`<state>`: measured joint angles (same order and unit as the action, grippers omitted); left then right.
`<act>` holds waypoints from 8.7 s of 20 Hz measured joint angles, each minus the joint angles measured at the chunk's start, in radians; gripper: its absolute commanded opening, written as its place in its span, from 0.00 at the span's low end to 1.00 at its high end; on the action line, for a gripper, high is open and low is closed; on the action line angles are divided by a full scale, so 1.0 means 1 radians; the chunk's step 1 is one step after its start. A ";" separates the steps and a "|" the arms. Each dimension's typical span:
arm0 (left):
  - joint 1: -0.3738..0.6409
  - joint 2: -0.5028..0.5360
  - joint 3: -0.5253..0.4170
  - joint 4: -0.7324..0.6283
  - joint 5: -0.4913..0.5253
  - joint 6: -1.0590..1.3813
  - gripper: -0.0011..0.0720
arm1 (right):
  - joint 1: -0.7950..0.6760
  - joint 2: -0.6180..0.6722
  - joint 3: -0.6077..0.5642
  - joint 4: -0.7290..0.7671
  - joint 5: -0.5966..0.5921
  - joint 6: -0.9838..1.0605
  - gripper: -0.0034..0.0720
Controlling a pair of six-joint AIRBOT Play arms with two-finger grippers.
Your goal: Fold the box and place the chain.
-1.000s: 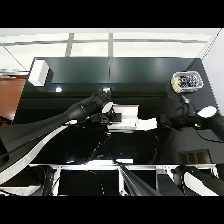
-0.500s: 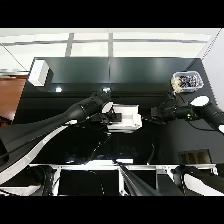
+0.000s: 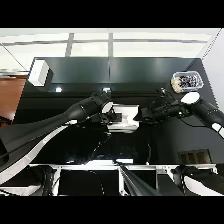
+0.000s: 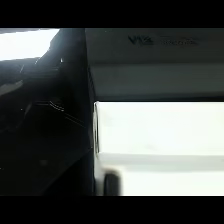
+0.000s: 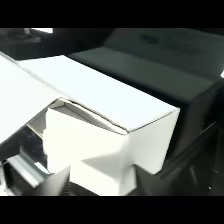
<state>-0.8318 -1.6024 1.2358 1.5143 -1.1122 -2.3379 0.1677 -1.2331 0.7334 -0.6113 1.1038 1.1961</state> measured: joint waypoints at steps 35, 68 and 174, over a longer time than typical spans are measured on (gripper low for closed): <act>0.001 0.000 0.000 -0.001 0.002 0.000 0.05 | 0.455 -0.179 0.284 -0.815 0.015 0.878 0.36; 0.001 0.000 0.000 -0.005 0.001 0.000 0.05 | 0.081 0.145 0.281 -1.156 -0.015 0.687 1.00; 0.001 0.000 0.000 -0.005 0.003 0.000 0.05 | 0.137 0.169 0.436 -0.268 0.307 0.172 0.06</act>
<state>-0.8310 -1.6024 1.2358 1.5097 -1.1095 -2.3383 0.3042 -1.0637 1.1690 -0.8791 1.4113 1.3682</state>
